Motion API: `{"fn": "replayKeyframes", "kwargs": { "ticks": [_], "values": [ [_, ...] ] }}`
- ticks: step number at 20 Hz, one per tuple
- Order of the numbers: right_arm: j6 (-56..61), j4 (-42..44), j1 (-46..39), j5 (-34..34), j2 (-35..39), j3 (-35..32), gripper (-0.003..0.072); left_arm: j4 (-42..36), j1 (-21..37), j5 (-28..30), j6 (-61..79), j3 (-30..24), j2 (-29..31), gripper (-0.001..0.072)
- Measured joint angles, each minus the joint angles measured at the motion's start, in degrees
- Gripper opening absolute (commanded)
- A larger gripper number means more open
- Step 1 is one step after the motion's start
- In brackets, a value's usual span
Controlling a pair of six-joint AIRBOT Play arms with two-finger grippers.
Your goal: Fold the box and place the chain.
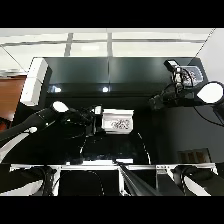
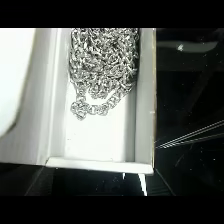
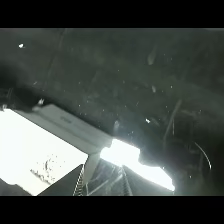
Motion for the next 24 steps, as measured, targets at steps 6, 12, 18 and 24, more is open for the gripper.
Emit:
{"fn": "replayKeyframes", "kwargs": {
  "ticks": [6, 12, 18, 24],
  "values": [
    [0.72, 4.66, 2.69, -9.55, -4.20, -1.49, 0.0719, 0.15, -0.35, 0.26, 0.02, 0.09, -0.09, 0.0466],
    [-9.88, 8.35, 9.29, -10.64, -9.79, -1.84, 0.0719, 0.24, -0.37, 0.28, 0.02, 0.11, -0.09, 0.0466],
    [-34.69, 9.38, 11.34, -4.39, -10.71, -1.86, 0.0718, 0.28, -0.39, 0.28, 0.04, 0.11, -0.09, 0.0467],
    [-52.30, 16.68, 11.65, -2.89, -11.39, -1.97, 0.0718, 0.33, -0.39, 0.28, 0.04, 0.11, -0.09, 0.0467]
  ]
}}
